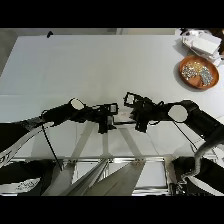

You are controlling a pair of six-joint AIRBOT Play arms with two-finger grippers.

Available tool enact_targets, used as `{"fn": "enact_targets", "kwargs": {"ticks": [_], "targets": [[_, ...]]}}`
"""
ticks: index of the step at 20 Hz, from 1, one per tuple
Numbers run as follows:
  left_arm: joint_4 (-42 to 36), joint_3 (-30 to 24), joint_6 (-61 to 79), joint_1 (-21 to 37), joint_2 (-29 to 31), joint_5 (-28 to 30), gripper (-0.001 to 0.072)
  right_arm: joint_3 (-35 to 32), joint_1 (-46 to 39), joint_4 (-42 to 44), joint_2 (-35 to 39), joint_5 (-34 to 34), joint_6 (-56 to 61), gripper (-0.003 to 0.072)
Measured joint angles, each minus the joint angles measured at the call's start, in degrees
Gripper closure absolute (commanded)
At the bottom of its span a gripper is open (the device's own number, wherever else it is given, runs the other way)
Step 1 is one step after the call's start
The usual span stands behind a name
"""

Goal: Fold the box and place the chain.

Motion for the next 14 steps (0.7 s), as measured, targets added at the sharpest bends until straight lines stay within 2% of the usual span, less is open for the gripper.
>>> {"fn": "enact_targets", "kwargs": {"ticks": [8, 9, 10, 11, 14], "targets": [[0.28, 0.00, 0.39, 0.00, 0.00, 0.00, 0.0233, -0.74, 0.02, 0.28, -0.15, 1.36, 0.00, 0.0558], [0.31, 0.02, 0.42, 0.00, 0.00, 0.02, 0.0233, -0.81, 0.02, 0.55, -0.15, 1.84, 0.00, 0.0551], [0.33, 0.02, 0.44, -0.02, 0.00, -0.02, 0.0233, -0.83, 0.00, 0.87, -0.17, 2.29, 0.00, 0.0499], [0.35, 0.02, 0.44, -0.02, 0.00, -0.28, 0.0233, -0.83, 0.00, 1.14, -0.17, 2.82, 0.00, 0.0478], [0.42, -0.02, 0.48, -0.09, 0.00, -0.63, 0.0233, -0.83, 0.00, 1.90, -0.17, 4.55, -0.02, 0.0478]]}}
